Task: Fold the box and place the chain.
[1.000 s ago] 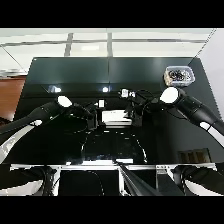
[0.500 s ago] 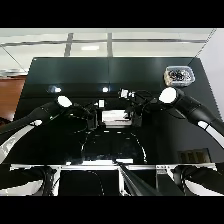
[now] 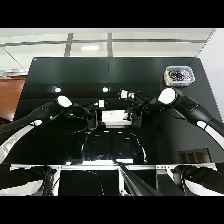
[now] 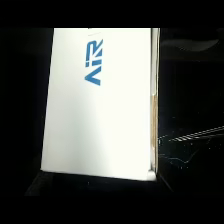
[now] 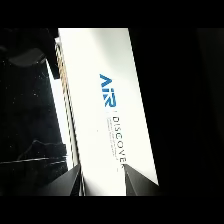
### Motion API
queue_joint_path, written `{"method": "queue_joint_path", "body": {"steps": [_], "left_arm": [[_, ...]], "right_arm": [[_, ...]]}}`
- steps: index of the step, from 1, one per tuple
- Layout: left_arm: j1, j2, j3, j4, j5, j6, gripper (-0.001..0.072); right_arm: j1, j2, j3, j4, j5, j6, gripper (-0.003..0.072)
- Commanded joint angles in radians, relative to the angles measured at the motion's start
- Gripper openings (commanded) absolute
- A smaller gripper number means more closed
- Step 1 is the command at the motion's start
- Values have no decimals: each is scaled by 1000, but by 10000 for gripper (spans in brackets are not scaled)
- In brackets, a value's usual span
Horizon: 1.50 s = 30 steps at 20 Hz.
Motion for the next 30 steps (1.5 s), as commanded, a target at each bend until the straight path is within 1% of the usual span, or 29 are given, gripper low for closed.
{"method": "queue_joint_path", "body": {"steps": [1, 7, 10, 13, 16, 17, 18, 20, 22, 23, 26, 30], "left_arm": [[-1, 0, 0, 0, 1, -1, 333], [-1, -2, 0, -4, 0, -1, 333], [-1, -2, 0, -8, -3, -1, 333], [-1, -2, 0, -8, -3, -1, 333], [-1, -2, 0, -8, -2, -1, 333], [-1, -2, 0, -8, -3, -1, 333], [-1, -2, 0, -11, -3, -1, 333], [0, -3, 0, -39, -2, -1, 334], [0, -7, 0, -56, -1, -1, 334], [0, -7, 0, -56, -1, -1, 334], [0, -7, 0, -56, -1, -1, 334], [0, -7, 0, -56, -1, -1, 334]], "right_arm": [[0, -1, -5, -2, 6, 0, 339], [0, -8, -5, -19, 6, 2, 339], [0, 22, 4, -20, 8, 68, 339], [-4, 106, 20, -20, 11, 231, 339], [-26, 147, 19, -16, 87, 491, 334], [-27, 143, 16, -15, 96, 624, 163], [-26, 132, 4, -10, 89, 734, 15], [-27, 93, -5, 50, 43, 821, 14], [-27, 43, -5, 178, -21, 822, 13], [-27, 14, -5, 217, -29, 823, 14], [-27, -72, -5, 220, 10, 832, 14], [-27, -121, -5, 214, -13, 832, 14]]}}
